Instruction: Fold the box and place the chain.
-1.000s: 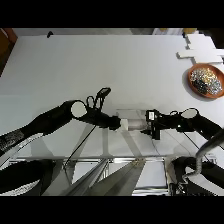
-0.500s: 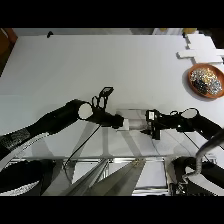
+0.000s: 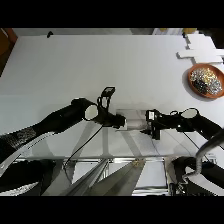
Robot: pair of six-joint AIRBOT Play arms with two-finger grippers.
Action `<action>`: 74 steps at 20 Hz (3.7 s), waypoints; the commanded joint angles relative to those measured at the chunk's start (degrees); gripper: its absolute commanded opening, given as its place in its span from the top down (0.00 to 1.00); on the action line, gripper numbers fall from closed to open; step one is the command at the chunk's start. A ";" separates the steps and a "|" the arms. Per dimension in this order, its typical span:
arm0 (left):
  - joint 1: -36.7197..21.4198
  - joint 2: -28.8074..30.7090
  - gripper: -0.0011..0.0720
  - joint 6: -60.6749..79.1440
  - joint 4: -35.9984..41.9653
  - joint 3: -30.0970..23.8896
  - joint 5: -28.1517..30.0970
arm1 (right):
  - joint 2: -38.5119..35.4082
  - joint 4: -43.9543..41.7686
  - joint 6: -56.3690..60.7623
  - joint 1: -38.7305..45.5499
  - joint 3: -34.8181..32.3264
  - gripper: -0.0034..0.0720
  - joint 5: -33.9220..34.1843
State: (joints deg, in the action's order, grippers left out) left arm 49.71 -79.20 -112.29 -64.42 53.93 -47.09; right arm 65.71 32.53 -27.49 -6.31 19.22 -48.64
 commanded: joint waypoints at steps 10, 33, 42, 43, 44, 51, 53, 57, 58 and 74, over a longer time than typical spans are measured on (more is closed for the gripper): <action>3.39 -8.48 0.57 -15.52 -9.77 11.17 -13.79 | 0.02 0.02 0.00 0.00 0.00 0.53 -0.04; 6.47 -18.84 0.71 -30.23 -16.39 22.14 -23.50 | 0.02 0.00 0.00 0.00 0.00 0.53 -0.02; 6.84 -20.46 0.98 -30.49 -15.78 22.86 -25.22 | 0.02 0.00 0.00 0.00 0.00 0.53 -0.02; 6.88 -20.63 0.98 -30.71 -15.76 22.86 -25.27 | 0.02 0.02 0.00 0.00 0.00 0.53 -0.02; 6.93 -20.72 0.98 -30.71 -15.80 22.86 -25.33 | 0.02 0.00 0.00 0.00 0.00 0.53 -0.02; 6.93 -20.68 0.94 -30.47 -15.98 22.88 -25.46 | 0.00 0.00 0.00 0.00 0.00 0.53 -0.02; 6.93 -20.68 0.98 -30.25 -15.82 22.88 -25.40 | 0.00 0.00 0.00 0.00 0.00 0.53 -0.04; 6.84 -20.28 0.87 -29.66 -15.74 22.88 -25.38 | 0.00 0.00 0.00 0.00 0.00 0.53 -0.02; 6.73 -19.80 0.76 -28.55 -15.58 22.88 -25.44 | 0.00 0.02 0.00 0.00 0.00 0.53 -0.02; -0.22 0.92 0.19 6.99 -13.81 21.09 -37.51 | 0.00 0.02 0.00 0.00 0.00 0.53 -0.02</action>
State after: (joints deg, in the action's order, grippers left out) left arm 51.16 -82.59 -114.59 -78.81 76.16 -79.57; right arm 65.73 32.56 -27.49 -6.33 19.20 -48.66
